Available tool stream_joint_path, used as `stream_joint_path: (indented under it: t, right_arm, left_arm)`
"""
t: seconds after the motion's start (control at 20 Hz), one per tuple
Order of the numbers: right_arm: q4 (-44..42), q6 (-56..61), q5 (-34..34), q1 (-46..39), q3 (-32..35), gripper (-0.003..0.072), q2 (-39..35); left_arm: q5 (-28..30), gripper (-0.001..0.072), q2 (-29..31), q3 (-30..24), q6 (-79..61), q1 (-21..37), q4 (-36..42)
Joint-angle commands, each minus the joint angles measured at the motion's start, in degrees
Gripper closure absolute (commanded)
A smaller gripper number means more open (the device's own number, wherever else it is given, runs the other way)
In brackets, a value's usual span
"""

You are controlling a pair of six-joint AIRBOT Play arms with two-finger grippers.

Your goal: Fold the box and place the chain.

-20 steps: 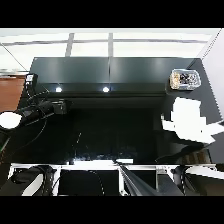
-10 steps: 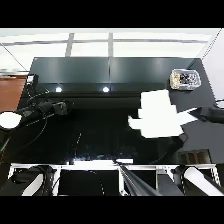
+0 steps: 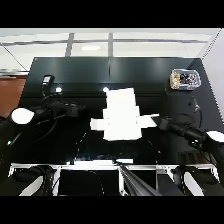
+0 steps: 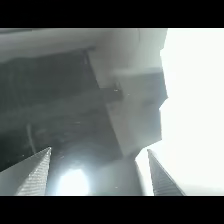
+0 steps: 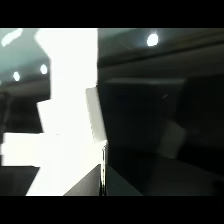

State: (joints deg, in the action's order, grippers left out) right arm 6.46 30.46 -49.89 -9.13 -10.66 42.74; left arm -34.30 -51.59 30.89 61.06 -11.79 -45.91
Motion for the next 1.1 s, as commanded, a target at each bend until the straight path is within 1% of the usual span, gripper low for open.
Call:
stream_joint_path:
  t: [0.0, 0.05, 0.1, 0.15, 0.25, 0.3, 0.35, 0.4, 0.45, 0.5, 0.6, 0.65, 0.7, 0.75, 0.8, 0.9, 0.95, 1.05]
  right_arm:
    - [-1.99, -0.22, 12.61, 12.61, 1.92, 0.0670, -1.05]
    - [-1.90, -0.04, 14.10, 14.14, 1.90, 0.0670, -1.05]
    - [-1.92, 0.42, 14.71, 15.21, 1.90, 0.0670, -1.05]
    - [-1.90, 0.42, 14.73, 15.82, 1.90, 0.0670, -1.05]
    - [-1.90, 0.44, 14.56, 16.59, 1.90, 0.0670, -1.05]
    - [-1.88, 0.42, 14.51, 16.76, 1.90, 0.0670, -1.05]
    - [-1.75, 0.42, 14.36, 16.74, 1.90, 0.0670, -1.05]
    - [-1.18, 0.42, 14.58, 16.74, 1.90, 0.0670, -1.05]
    - [-0.52, 0.66, 14.91, 16.74, 1.90, 0.0670, -1.05]
    - [-0.39, 0.76, 15.06, 16.74, 1.90, 0.0670, -1.05]
    - [-0.39, 0.76, 15.23, 16.74, 1.90, 0.0670, -1.05]
    - [-0.39, 0.79, 15.23, 16.74, 1.90, 0.0670, -1.05]
    - [-0.37, 0.76, 15.23, 16.74, 1.90, 0.0670, -1.05]
    - [-0.39, 0.76, 15.21, 16.74, 1.90, 0.0670, -1.05]
    - [-0.39, 0.79, 15.17, 16.74, 1.90, 0.0670, -1.05]
    - [-0.37, 0.79, 15.04, 16.74, 1.90, 0.0670, -1.05]
    - [-0.37, 0.79, 15.02, 16.74, 1.90, 0.0670, -1.05]
    - [-0.39, 0.79, 14.86, 16.74, 1.90, 0.0670, -1.05]
  left_arm:
    - [-9.44, 0.0001, -9.88, 5.62, 3.69, -1.31, 0.50]
    - [-15.15, 0.0001, -13.73, 8.33, 0.42, -1.09, 0.48]
    - [-18.32, 0.0001, -17.42, 10.67, -1.09, -0.68, 1.92]
    - [-19.78, 0.0002, -20.39, 12.33, -3.34, -0.09, 5.97]
    - [-25.73, 0.0002, -26.25, 14.86, -13.03, 0.72, 19.21]
    - [-28.46, 0.0002, -28.79, 15.67, -16.31, 0.70, 23.91]
    - [-28.57, 0.0001, -30.99, 16.59, -16.50, 0.09, 23.69]
    - [-27.02, 0.0001, -32.85, 17.92, -13.86, -0.85, 19.02]
    - [-26.69, 0.0001, -34.38, 19.30, -11.61, -2.03, 14.32]
    - [-27.96, 0.0001, -35.87, 20.61, -11.34, -3.39, 12.02]
    - [-34.95, 0.0002, -39.08, 23.21, -15.89, -5.09, 14.29]
    - [-39.36, 0.0002, -40.81, 24.28, -19.65, -5.25, 17.18]
    - [-42.47, 0.0002, -42.23, 24.90, -22.10, -5.20, 20.11]
    - [-44.74, 0.0002, -43.56, 25.53, -22.67, -5.07, 21.59]
    - [-46.21, 0.0003, -44.76, 26.49, -22.69, -5.09, 20.48]
    - [-46.05, 0.0037, -45.72, 27.76, -22.73, -5.16, 15.78]
    - [-45.62, 0.0147, -45.90, 28.17, -22.77, -5.16, 14.12]
    - [-45.55, 0.0330, -45.97, 28.76, -23.91, -5.09, 12.33]
